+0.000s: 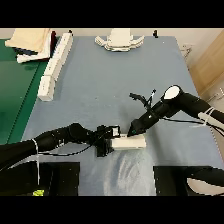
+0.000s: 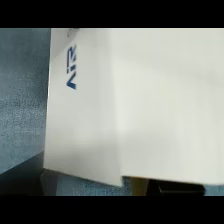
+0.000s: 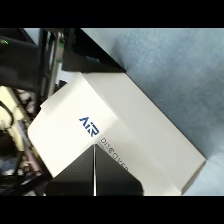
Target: Fold the box.
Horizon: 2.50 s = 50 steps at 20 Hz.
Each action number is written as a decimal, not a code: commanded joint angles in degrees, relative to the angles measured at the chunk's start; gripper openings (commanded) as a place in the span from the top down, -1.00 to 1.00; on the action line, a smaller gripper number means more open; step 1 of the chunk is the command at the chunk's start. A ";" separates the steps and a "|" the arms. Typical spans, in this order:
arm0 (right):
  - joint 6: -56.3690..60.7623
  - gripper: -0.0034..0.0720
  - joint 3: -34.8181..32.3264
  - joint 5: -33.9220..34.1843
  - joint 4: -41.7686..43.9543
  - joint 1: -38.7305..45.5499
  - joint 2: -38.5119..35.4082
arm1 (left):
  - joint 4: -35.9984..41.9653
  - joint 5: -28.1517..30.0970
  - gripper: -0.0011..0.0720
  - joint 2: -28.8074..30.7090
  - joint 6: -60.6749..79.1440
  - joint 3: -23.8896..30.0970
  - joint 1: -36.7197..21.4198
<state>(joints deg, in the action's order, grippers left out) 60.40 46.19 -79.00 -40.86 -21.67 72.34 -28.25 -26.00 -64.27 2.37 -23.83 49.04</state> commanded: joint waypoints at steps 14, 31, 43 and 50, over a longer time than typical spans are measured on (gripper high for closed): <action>-9.46 0.90 -6.08 20.09 -17.07 -18.01 -17.62 | 0.00 0.00 -0.28 0.02 -0.02 -0.02 0.04; -17.51 -0.11 -19.50 40.50 -28.48 -29.83 -30.73 | 0.00 0.02 -0.28 0.02 -0.02 -0.04 0.04; -19.58 -0.69 -19.50 38.97 -30.77 -29.86 -28.02 | 0.00 0.00 -0.28 0.04 -0.02 -0.02 0.04; -20.04 -0.68 -19.47 40.13 -32.74 -29.88 -25.09 | 0.00 0.00 -0.28 0.02 -0.02 -0.04 0.04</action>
<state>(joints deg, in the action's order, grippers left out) 40.60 26.74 -39.51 -72.14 -51.51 46.09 -28.23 -26.00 -64.27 2.35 -23.83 49.06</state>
